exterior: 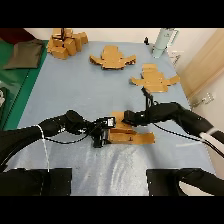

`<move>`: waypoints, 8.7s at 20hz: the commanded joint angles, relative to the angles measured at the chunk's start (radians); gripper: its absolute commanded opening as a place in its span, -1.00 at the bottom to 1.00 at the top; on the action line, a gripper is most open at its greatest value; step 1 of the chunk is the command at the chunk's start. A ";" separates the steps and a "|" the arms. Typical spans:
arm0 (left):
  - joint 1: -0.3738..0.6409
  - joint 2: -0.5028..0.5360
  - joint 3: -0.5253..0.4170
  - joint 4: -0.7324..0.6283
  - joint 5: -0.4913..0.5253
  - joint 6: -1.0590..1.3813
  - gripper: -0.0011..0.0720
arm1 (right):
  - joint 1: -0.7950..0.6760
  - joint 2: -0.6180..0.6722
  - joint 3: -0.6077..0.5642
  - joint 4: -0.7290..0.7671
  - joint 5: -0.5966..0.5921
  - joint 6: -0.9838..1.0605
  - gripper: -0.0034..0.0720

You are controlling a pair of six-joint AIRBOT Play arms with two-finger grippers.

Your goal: Fold the box.

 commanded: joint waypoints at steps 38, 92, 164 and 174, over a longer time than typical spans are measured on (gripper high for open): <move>0.001 -0.001 0.001 0.000 0.000 0.000 0.41 | 0.072 0.240 -0.208 -0.286 -0.002 -1.225 -0.14; 0.001 -0.001 0.001 0.000 0.000 0.000 0.41 | -0.159 0.232 -0.164 -0.134 -0.238 -0.114 -0.35; 0.001 -0.001 0.001 0.000 0.000 0.000 0.41 | -0.363 -0.338 0.329 0.252 -0.423 -0.396 -0.91; 0.001 -0.001 0.001 0.000 0.000 0.000 0.41 | -0.187 -0.280 0.286 0.201 -0.702 -0.644 -0.91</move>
